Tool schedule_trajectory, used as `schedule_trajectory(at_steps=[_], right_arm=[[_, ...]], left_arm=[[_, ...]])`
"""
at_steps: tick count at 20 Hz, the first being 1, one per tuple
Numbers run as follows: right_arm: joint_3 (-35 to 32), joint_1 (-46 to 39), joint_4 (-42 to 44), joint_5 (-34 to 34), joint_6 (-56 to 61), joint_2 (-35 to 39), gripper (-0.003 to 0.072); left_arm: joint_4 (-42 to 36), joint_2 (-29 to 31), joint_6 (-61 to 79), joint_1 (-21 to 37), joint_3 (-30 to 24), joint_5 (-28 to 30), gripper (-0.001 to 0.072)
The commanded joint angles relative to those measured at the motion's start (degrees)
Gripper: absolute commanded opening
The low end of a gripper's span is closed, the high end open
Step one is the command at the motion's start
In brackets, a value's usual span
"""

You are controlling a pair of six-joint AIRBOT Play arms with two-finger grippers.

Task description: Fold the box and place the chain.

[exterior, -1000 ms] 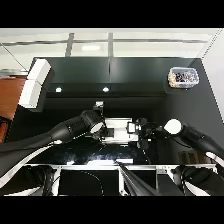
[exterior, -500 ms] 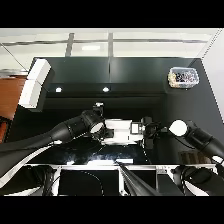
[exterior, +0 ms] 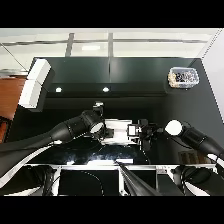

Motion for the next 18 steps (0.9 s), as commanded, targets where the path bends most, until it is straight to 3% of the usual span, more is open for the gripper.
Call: schedule_trajectory(at_steps=[1,7,18], right_arm=[[-0.04,0.24,0.39,0.2,3.48,-0.11,0.0303],[-0.04,1.42,9.03,-0.55,5.07,-0.66,0.0305],[-0.07,2.78,11.04,-2.12,5.07,-2.19,0.0305]], left_arm=[[-0.02,0.02,-0.04,0.02,0.02,0.07,0.0031],[-0.2,0.02,-0.04,0.02,0.02,0.09,0.0031],[-0.22,0.02,-0.04,0.02,0.02,0.31,0.0031]])
